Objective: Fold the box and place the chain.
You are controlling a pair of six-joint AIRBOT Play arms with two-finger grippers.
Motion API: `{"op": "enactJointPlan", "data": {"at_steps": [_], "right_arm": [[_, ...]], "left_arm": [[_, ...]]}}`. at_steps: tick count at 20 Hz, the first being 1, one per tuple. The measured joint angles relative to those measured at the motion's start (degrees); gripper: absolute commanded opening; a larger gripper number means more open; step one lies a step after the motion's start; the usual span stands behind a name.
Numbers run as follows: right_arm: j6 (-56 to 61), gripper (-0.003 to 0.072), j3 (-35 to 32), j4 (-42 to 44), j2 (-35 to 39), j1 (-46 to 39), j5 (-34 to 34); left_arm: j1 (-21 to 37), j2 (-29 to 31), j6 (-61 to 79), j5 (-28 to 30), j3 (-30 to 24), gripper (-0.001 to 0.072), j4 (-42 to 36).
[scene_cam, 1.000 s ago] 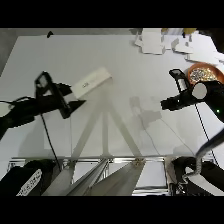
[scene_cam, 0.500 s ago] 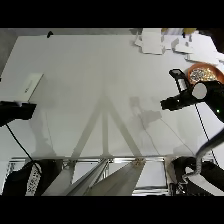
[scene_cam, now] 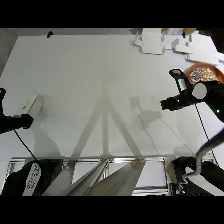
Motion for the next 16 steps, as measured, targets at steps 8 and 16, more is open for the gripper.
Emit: {"op": "enactJointPlan", "data": {"at_steps": [8, 16], "right_arm": [[0.0, 0.0018, 0.0, 0.0, 0.0, 0.0, 0.0], [0.0, 0.0018, 0.0, 0.0, 0.0, 0.0, 0.0]], "left_arm": [[0.1, -4.3, -0.5, -2.8, -0.3, 0.0667, 1.1], [-0.3, -2.2, -0.8, -5.2, -0.3, 0.0637, 1.4]]}}
